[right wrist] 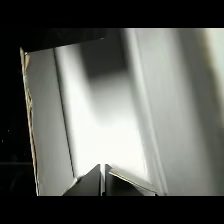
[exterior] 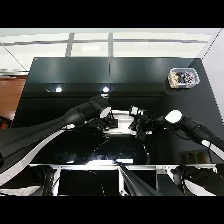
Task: Fold the box and place the chain.
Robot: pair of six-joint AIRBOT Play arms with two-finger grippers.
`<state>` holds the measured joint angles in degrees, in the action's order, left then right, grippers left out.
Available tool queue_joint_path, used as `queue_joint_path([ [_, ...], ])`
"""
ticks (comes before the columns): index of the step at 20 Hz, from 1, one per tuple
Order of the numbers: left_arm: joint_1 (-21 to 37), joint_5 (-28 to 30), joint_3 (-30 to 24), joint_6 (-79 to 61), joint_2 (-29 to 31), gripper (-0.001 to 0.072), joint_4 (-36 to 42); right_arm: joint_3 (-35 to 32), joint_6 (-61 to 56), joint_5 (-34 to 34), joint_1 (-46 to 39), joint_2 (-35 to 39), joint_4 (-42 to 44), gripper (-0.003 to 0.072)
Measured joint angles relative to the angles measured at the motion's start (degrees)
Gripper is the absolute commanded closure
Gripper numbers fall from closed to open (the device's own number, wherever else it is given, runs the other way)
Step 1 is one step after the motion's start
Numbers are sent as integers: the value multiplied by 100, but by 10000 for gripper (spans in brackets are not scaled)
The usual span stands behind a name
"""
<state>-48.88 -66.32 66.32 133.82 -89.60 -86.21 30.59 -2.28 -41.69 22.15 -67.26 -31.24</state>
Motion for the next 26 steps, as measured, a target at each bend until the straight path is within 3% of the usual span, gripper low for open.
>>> queue_joint_path([
  [3, 0, -9, -2, 0, 0, 683, 0, 76, -1357, -247, -568, 404, -527, 680],
  [7, 0, -15, 0, -4, 0, 683, 0, 44, -3810, -643, -2100, 796, -1224, 681],
  [11, 0, -28, 0, -11, 0, 683, -2, -413, -5709, -813, -3119, 769, -1239, 682],
  [17, 0, -22, -2, -11, 0, 683, -2, -708, -5611, -1650, -2826, -127, -90, 679],
  [22, 0, -17, 0, -11, 0, 683, -4, -457, -5163, -1971, -2345, -487, 544, 661],
  [24, 0, -17, -2, -9, 0, 683, -4, -289, -5069, -2131, -2291, -531, 623, 145],
  [25, 0, -17, -2, -9, 0, 683, -4, -203, -5040, -2212, -2267, -542, 651, 57],
  [26, 0, -17, 0, -9, 0, 683, -4, -114, -5016, -2319, -2256, -549, 678, 57],
])
